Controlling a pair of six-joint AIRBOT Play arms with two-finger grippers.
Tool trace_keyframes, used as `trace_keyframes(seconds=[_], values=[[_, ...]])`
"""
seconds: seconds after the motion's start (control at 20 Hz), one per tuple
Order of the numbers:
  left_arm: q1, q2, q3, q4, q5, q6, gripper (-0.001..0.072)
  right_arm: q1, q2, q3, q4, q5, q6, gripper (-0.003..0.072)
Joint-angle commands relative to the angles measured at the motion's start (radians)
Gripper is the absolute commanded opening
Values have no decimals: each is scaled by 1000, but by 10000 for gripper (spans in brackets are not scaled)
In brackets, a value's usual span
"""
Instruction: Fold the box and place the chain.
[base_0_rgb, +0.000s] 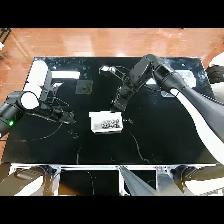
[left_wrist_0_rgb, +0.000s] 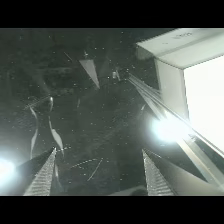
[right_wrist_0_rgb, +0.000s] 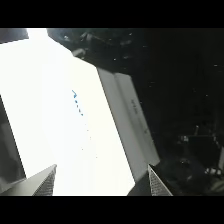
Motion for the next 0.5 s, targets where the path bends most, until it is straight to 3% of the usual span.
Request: trace_keyframes(seconds=[0.0,0.25,0.45], values=[[1,0,0,-18,0,3,635,14,-11,1,16,-48,-29,694],[8,0,0,-17,0,3,635,45,-14,-7,11,-61,-42,695],[72,0,0,-20,-2,3,634,62,-21,-7,-18,-63,-58,694]])
